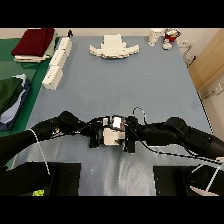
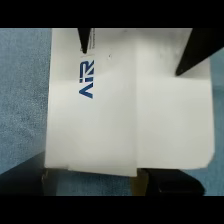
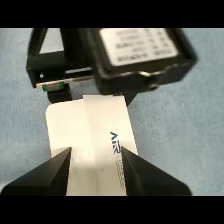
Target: Fold the box.
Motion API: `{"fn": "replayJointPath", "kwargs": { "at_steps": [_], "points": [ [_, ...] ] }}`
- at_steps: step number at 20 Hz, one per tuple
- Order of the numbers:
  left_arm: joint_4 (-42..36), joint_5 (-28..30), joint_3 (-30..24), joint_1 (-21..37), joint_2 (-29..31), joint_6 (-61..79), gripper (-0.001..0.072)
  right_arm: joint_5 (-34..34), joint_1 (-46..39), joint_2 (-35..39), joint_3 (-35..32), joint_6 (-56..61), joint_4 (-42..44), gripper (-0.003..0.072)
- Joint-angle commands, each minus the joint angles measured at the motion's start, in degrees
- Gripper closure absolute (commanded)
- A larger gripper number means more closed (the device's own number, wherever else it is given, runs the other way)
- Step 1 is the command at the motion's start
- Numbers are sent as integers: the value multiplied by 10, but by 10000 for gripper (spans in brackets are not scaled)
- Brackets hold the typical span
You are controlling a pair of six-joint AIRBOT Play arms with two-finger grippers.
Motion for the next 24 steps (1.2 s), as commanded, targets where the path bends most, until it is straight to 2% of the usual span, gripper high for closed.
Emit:
{"fn": "replayJointPath", "kwargs": {
  "at_steps": [1, 2, 4, 5, 11, 14, 24],
  "points": [
    [0, 0, 1, 0, 0, 0, 179, -28, 3, 2, -3, -89, -8, 198],
    [0, 0, 1, 0, 0, 0, 179, -24, 3, 2, -10, -115, -8, 198],
    [0, 0, 1, 0, 0, 0, 179, -2, 3, -1, -26, -154, -11, 111],
    [0, 0, 1, 0, 0, 0, 179, 3, 3, -5, -28, -166, -16, 106],
    [0, 0, 1, 0, 0, 0, 179, 57, 3, -20, -28, -168, -86, 134],
    [0, 0, 1, 0, 0, 0, 179, 57, 3, -19, -28, -168, -85, 175],
    [0, 0, 1, 0, 0, 0, 179, 56, 3, 17, -27, -167, -80, 176]
  ]
}}
